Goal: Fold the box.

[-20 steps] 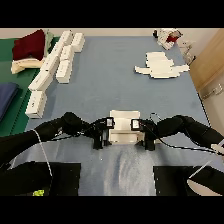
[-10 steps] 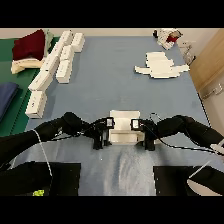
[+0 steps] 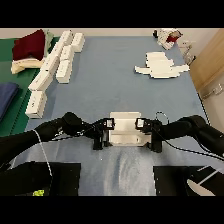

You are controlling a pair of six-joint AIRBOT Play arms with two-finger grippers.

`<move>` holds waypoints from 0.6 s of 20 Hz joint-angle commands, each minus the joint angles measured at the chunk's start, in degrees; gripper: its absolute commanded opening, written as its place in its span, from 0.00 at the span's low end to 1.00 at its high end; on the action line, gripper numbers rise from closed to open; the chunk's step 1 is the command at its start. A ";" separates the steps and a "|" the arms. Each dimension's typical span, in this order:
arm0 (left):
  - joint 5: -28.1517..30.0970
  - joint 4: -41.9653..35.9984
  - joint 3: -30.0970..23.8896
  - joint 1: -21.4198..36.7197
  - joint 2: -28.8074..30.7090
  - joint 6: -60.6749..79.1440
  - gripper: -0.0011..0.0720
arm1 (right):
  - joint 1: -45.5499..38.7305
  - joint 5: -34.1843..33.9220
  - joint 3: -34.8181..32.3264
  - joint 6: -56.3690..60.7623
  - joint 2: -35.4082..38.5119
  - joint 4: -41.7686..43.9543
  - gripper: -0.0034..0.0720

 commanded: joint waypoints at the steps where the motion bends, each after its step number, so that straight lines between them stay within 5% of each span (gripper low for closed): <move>1: 0.20 -0.02 0.00 0.02 0.00 -0.02 0.62 | 0.02 -8.59 0.74 17.70 8.55 -4.94 1.00; 2: 0.20 -0.02 0.00 0.02 0.00 -0.02 0.62 | 0.02 -10.45 1.42 25.62 10.84 -3.89 0.97; 5: 0.20 -0.02 0.00 0.02 0.00 -0.02 0.62 | 0.04 -10.29 1.95 46.42 13.70 7.37 0.54; 7: 0.24 -0.02 0.00 0.02 0.00 -0.02 0.62 | 0.28 -5.62 1.64 52.06 11.39 20.50 0.06; 12: 0.15 -0.02 0.00 0.02 0.00 -0.02 0.62 | 6.51 11.87 5.25 56.15 -1.66 28.13 0.05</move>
